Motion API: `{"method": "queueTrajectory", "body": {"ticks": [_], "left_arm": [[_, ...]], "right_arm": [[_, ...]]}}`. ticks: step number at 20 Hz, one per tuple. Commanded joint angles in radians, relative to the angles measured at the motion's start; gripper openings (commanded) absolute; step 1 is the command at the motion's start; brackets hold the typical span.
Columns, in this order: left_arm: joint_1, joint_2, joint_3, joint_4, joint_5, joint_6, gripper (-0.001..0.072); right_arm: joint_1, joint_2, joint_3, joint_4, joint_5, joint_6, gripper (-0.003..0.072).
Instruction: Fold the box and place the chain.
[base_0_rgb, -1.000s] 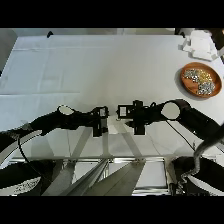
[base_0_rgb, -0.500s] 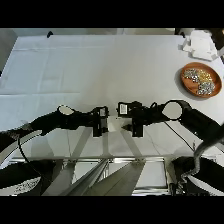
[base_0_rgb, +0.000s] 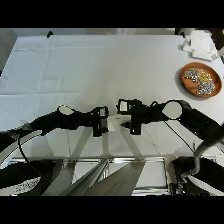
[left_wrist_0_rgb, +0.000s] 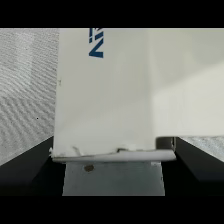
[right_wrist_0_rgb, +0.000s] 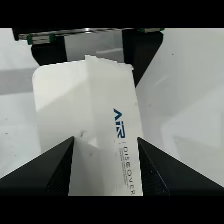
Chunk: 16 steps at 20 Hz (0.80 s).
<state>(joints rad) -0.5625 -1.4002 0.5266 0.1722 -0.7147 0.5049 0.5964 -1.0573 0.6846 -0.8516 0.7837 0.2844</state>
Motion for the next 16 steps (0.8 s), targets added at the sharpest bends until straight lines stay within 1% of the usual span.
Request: {"method": "queueTrajectory", "body": {"ticks": [1,11,14,16], "left_arm": [[0.0,0.0,-0.001,0.0,0.0,0.0,0.0272],[0.0,0.0,-0.001,0.0,0.0,0.0,0.0272],[0.0,0.0,-0.001,0.0,0.0,0.0,0.0272],[0.0,0.0,-0.001,0.0,0.0,0.0,0.0272]], "right_arm": [[0.001,-0.001,0.0,0.003,-0.032,0.003,0.0407],[0.001,-0.029,0.0,0.002,-0.033,0.003,0.0406],[0.001,-0.029,0.0,0.002,0.026,0.002,0.0406],[0.001,-0.029,0.0,0.001,0.044,0.002,0.0406]]}}
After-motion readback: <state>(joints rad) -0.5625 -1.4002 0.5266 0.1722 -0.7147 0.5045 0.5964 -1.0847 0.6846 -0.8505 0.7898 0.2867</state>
